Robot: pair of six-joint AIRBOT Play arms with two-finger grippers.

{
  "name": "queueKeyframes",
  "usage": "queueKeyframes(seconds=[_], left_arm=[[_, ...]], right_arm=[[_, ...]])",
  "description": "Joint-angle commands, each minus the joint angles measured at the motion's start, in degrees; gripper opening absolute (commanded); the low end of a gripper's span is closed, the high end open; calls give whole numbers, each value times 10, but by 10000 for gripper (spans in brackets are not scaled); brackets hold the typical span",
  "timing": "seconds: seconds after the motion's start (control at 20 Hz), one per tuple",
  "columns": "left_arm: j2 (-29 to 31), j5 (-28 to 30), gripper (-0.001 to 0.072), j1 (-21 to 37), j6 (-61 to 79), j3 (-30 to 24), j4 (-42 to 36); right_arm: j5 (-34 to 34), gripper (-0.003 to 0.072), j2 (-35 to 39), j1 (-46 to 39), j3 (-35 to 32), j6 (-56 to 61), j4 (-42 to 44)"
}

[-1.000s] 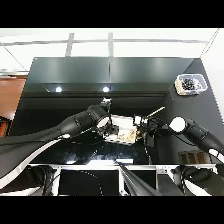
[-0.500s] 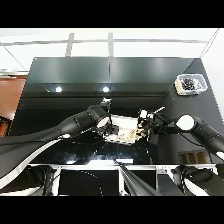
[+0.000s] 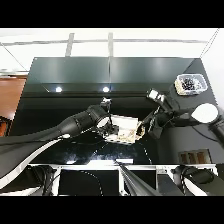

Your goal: Fold the box and place the chain.

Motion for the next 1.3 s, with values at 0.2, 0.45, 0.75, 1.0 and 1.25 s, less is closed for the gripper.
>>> queueKeyframes(seconds=[0.2, 0.45, 0.75, 1.0, 1.25], left_arm=[[0, 0, 33, 0, 0, 0, -2], [0, 0, 33, 0, 0, 0, -2], [0, 0, 33, 0, 0, 0, -2], [0, 0, 33, 0, 0, 0, -2], [0, 0, 33, 0, 0, 0, -2]], right_arm=[[159, 11, 9, -2, 190, 103, 68], [184, 11, 9, -27, 285, 147, 107], [217, 11, 9, -75, 301, 148, 139], [254, 11, 17, -116, 301, 146, 144], [274, 11, 18, -120, 301, 146, 211]])
